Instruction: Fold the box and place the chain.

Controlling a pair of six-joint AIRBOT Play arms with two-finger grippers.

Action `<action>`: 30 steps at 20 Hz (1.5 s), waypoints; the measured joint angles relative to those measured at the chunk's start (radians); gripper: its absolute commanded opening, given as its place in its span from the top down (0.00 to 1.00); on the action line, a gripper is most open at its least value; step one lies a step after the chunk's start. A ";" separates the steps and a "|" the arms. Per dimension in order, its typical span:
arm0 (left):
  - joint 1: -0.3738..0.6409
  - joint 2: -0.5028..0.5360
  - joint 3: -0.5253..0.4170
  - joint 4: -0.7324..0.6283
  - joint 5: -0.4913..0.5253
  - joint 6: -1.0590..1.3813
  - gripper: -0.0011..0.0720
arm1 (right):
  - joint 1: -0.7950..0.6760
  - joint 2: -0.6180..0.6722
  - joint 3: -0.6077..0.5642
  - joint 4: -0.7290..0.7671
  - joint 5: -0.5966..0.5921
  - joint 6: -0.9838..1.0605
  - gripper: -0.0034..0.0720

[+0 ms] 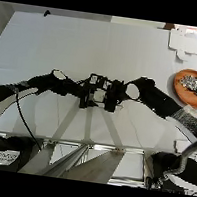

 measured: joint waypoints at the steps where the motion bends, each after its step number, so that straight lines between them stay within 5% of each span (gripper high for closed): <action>1: 0.000 0.000 0.000 0.000 0.000 0.000 0.61 | 0.001 0.000 0.000 0.003 0.001 0.001 0.39; 7: 0.000 0.000 0.000 -0.008 0.005 -0.002 0.61 | 0.006 0.034 -0.002 0.010 0.010 0.001 0.44; 10: 0.000 0.000 0.000 -0.005 0.003 -0.002 0.61 | -0.001 0.088 -0.002 0.016 0.005 0.029 0.91; 11: 0.000 0.000 0.000 -0.003 0.003 -0.002 0.61 | -0.008 0.103 -0.002 0.029 0.005 0.041 0.95; 22: 0.000 0.000 0.000 -0.003 0.003 -0.002 0.61 | -0.135 0.058 -0.153 0.546 -0.071 0.165 0.95; 30: 0.000 0.000 0.000 -0.003 0.005 -0.002 0.61 | -0.133 0.040 -0.241 0.649 -0.139 0.174 0.95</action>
